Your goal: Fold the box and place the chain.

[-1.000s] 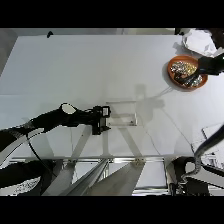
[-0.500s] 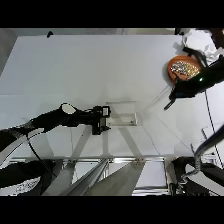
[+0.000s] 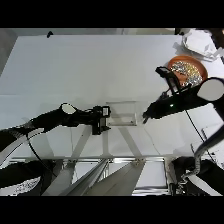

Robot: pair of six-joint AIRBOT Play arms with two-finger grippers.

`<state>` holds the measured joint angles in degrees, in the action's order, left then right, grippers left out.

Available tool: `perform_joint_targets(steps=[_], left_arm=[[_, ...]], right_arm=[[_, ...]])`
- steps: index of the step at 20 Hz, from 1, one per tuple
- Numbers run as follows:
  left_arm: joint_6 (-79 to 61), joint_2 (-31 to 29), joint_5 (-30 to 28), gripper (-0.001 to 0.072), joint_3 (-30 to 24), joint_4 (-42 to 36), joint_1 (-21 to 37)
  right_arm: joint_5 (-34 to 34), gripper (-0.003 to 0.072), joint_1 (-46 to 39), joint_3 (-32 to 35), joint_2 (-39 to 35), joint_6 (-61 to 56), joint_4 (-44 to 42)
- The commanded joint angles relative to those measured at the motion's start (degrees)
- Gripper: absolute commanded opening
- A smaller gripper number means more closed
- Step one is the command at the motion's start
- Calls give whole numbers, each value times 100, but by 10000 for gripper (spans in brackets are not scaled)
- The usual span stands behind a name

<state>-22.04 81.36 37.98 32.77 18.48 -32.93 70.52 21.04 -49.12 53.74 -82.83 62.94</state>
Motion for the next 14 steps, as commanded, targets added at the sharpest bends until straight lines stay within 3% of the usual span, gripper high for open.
perform_joint_targets(steps=[1,6,14], left_arm=[[0,-4,-2,271,-2,0,-2],[0,-4,-2,271,-2,0,-2],[0,-4,0,271,-2,0,-2]], right_arm=[[-1117,13,994,157,-105,-452,9],[-2118,13,1445,157,-103,-896,140],[-2732,15,2144,284,420,-1349,581]])
